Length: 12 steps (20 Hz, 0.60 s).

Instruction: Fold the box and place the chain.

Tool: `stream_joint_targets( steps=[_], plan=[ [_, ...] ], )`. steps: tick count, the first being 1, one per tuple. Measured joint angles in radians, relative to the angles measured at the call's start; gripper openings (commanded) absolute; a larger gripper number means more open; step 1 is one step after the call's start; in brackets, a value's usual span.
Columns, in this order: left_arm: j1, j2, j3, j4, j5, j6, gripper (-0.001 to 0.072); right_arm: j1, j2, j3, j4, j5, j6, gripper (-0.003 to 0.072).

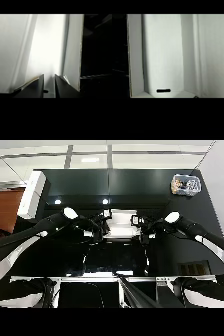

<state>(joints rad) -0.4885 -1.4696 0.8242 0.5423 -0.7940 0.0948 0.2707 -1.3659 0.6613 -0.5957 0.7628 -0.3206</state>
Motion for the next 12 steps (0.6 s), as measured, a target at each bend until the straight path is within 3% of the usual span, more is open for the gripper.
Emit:
stream_joint_targets(
  steps=[1,2,3,7,12],
  plan=[
    [0.0,0.0,0.001,-0.006,-0.001,-0.006,0.0294,0.0,0.0,0.0,0.0,0.0,0.0,0.0458],
    [0.0,0.0,0.002,-0.008,0.0,-0.017,0.0082,0.0,0.0,0.0,0.001,0.0,0.001,0.0458],
    [0.002,0.0,0.006,-0.007,0.0,-0.027,0.0027,0.0,0.0,0.0,0.0,0.0,0.0,0.0459],
    [0.047,0.005,0.036,0.042,-0.082,-0.1,0.0024,0.0,0.0,0.0,0.0,-0.001,0.0,0.0458],
    [0.206,0.072,0.051,0.125,-0.171,-0.42,0.0025,0.0,0.0,0.0,0.0,-0.001,0.0,0.0458]
  ],
)
